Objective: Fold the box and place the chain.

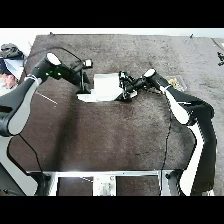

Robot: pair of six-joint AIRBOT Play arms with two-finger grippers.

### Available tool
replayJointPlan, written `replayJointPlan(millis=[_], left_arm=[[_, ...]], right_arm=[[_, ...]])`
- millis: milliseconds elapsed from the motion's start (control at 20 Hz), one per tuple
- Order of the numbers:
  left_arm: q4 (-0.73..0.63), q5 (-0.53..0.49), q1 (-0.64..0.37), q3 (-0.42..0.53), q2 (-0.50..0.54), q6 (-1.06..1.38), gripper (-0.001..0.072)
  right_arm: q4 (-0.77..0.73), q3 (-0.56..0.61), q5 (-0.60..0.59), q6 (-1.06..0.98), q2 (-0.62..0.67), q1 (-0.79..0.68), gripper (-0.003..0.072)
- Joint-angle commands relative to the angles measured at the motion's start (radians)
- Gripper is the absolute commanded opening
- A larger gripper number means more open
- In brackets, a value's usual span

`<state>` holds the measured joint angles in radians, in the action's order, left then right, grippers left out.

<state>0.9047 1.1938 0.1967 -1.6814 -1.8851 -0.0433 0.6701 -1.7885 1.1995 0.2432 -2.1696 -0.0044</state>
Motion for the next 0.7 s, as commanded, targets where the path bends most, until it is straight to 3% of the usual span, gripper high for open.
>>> replayJointPlan(millis=[0, 250, 650], left_arm=[[0.072, -0.119, 0.038, 0.067, -0.004, -0.001, 0.0624], [0.052, -0.162, 0.05, 0.126, -0.004, 0.0, 0.0624], [0.004, -0.164, 0.05, 0.128, -0.021, 0.0, 0.0593]], right_arm=[[-0.001, 0.0, 0.0, -0.001, 0.0, 0.001, 0.0165], [-0.001, 0.0, 0.0, -0.001, 0.0, 0.001, 0.0165], [-0.001, 0.0, 0.0, -0.001, 0.0, 0.001, 0.0165]])
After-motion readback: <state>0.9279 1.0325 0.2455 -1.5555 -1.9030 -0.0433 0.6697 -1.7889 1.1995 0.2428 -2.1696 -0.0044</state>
